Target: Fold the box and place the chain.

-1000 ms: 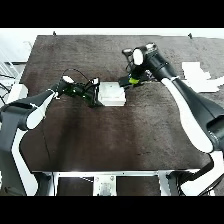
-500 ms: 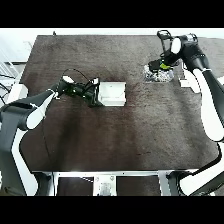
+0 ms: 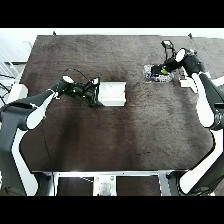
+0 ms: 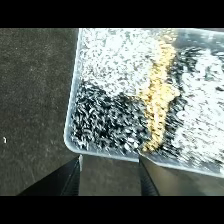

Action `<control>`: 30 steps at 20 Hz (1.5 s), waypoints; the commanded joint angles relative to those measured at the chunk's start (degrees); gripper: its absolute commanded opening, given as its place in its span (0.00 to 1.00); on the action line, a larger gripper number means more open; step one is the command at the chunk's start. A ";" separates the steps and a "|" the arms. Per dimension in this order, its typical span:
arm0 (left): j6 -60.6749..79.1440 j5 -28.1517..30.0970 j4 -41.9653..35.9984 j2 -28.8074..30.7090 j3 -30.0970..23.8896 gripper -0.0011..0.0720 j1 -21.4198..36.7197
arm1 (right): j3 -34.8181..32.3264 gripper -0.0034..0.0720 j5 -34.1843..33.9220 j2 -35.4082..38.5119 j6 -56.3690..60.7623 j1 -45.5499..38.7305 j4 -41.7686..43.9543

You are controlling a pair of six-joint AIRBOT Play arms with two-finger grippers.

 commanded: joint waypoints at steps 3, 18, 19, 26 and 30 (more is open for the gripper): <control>0.00 -0.02 0.02 0.00 0.02 0.91 0.02 | 0.68 0.51 -2.19 -3.32 -1.81 -0.22 6.47; 0.00 0.02 0.02 0.00 0.02 0.91 0.02 | 5.51 0.06 4.33 1.79 -1.81 0.17 7.43; 0.00 0.00 0.02 0.00 0.02 0.91 0.02 | 5.51 0.06 4.68 3.74 -1.81 0.17 6.95; 0.00 0.02 0.02 0.00 0.02 0.91 0.02 | 5.51 0.06 8.70 20.70 -4.52 2.47 6.69; 0.00 0.02 0.02 0.00 0.02 0.91 0.02 | 5.51 0.06 10.82 29.68 -6.32 6.38 6.40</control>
